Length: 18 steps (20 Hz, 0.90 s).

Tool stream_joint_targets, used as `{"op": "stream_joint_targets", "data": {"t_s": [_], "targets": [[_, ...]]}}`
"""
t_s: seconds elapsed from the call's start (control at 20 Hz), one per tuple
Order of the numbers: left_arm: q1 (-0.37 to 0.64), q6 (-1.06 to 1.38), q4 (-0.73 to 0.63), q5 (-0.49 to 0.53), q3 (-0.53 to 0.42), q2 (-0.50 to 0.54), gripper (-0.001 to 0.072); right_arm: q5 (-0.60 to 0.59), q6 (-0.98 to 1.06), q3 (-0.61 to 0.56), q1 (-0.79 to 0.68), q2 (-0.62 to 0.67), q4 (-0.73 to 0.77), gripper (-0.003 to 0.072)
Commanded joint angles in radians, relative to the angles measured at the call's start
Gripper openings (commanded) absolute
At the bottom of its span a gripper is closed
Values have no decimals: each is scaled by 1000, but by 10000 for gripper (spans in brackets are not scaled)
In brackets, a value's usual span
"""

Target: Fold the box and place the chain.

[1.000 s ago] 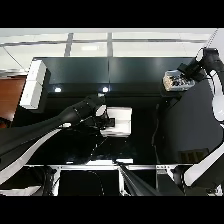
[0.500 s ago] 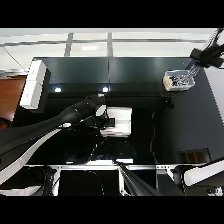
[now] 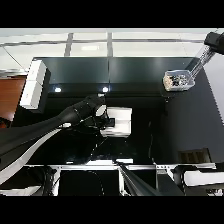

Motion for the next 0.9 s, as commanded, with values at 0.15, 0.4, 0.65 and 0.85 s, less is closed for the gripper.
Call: {"op": "stream_joint_targets", "data": {"t_s": [0.15, 0.4, 0.65, 0.85], "targets": [[0, 0, -23, 2, 1, 0, 24, -24, -67, 1, 25, 168, 49, 12], [0, 0, -23, 2, 1, 0, 24, 3, -121, -1, 26, 273, 195, 12], [0, 0, -22, 2, 1, 0, 24, 42, -163, -68, 47, 375, 294, 12], [0, 0, -23, 3, 1, 0, 24, 129, -166, -75, 109, 430, 303, 12]]}}
